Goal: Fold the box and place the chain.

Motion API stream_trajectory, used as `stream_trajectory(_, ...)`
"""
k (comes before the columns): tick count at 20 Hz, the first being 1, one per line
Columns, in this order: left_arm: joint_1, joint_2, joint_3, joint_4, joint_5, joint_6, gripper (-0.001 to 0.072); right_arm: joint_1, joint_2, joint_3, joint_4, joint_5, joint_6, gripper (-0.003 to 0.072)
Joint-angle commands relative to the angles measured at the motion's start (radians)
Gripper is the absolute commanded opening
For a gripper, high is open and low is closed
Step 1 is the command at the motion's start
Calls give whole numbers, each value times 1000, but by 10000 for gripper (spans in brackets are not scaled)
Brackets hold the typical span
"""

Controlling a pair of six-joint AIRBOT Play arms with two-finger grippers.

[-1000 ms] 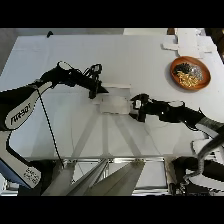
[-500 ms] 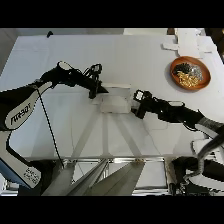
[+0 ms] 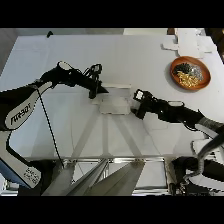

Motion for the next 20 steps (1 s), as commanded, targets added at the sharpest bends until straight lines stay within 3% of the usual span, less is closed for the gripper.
stream_trajectory(1,-1,0,0,0,1,0,11,1,-1,1,-55,3,2,720)
stream_trajectory(8,-1,0,0,0,1,0,11,1,-1,1,-76,111,6,720)
stream_trajectory(13,-1,0,0,0,1,0,11,1,-1,1,-75,52,99,720)
stream_trajectory(20,-1,0,0,0,1,0,11,-2,-1,2,43,11,127,720)
